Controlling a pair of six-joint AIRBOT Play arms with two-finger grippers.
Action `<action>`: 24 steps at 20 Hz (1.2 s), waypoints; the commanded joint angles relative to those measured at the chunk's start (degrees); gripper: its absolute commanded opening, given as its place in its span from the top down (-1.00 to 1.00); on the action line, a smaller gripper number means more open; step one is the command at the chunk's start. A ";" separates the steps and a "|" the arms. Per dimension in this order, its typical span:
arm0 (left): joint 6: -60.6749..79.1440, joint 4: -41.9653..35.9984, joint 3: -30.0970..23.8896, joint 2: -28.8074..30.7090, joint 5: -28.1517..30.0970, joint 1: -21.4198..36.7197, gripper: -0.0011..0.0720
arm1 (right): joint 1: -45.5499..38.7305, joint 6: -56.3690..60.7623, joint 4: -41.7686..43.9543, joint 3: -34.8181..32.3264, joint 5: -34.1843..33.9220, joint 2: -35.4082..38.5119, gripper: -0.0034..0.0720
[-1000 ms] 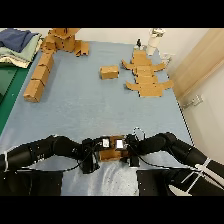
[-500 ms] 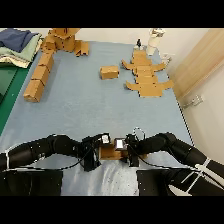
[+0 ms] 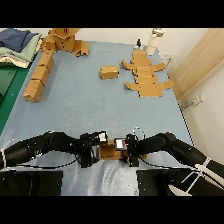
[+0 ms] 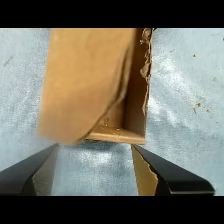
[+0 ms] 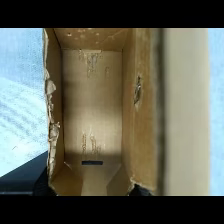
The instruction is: Fold the box.
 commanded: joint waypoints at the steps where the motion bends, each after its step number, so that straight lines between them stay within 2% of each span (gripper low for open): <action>1: 2.73 -0.35 0.07 0.00 1.25 -0.48 -0.94 | -0.02 0.04 -0.07 0.02 -0.13 0.00 -0.43; 5: 3.32 -0.79 0.07 -0.04 1.07 -0.81 -0.94 | -0.02 0.04 -0.04 0.02 -0.13 0.00 -0.43; 10: 4.52 -2.56 0.04 -0.04 -2.14 -0.81 -0.94 | -0.02 0.04 -0.07 0.02 -0.13 0.00 -0.43; 15: 9.16 -6.21 0.31 -1.51 -1.03 -0.79 -0.94 | -0.02 0.04 -0.07 0.02 -0.13 0.00 -0.43; 24: 9.14 -7.04 0.96 -2.84 -0.76 -0.68 -0.94 | -0.02 0.04 -0.07 0.02 -0.13 0.00 -0.43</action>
